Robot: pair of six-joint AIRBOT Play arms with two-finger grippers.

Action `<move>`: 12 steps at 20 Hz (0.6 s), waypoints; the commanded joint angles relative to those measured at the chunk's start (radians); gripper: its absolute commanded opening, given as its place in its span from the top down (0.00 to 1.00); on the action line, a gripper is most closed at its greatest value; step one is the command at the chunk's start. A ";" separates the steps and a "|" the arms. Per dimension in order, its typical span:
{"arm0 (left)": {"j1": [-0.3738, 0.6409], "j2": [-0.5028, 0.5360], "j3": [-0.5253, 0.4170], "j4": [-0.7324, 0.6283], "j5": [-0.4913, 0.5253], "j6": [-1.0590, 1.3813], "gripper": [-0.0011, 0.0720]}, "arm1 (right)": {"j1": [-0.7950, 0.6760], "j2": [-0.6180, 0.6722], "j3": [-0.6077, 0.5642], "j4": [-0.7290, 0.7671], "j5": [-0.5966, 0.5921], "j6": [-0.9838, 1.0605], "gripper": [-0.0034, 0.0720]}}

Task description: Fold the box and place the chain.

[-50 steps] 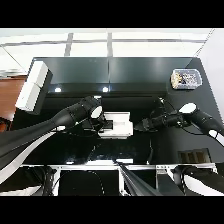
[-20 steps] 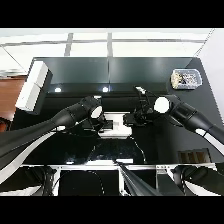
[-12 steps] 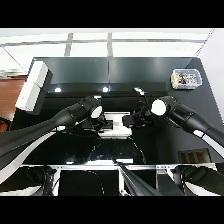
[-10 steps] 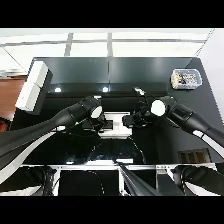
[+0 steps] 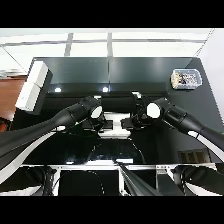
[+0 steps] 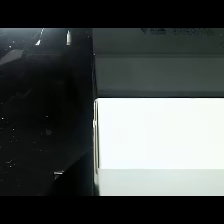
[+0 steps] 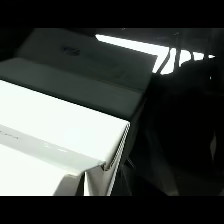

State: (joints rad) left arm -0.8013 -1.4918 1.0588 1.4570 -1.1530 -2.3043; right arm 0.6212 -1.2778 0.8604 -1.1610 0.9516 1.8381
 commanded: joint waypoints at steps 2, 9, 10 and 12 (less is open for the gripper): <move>0.001 -0.001 0.000 0.000 0.000 0.000 0.95 | 0.031 -0.018 0.008 -0.004 -0.014 0.021 0.64; 0.001 -0.001 0.000 0.000 0.000 0.000 0.95 | 0.077 -0.129 0.118 -0.184 0.084 0.230 0.64; 0.001 -0.001 0.000 0.000 0.001 0.000 0.95 | 0.090 -0.140 0.139 -0.241 0.116 0.268 0.64; 0.001 -0.001 0.000 0.000 0.000 0.000 0.95 | 0.109 -0.149 0.155 -0.300 0.152 0.328 0.64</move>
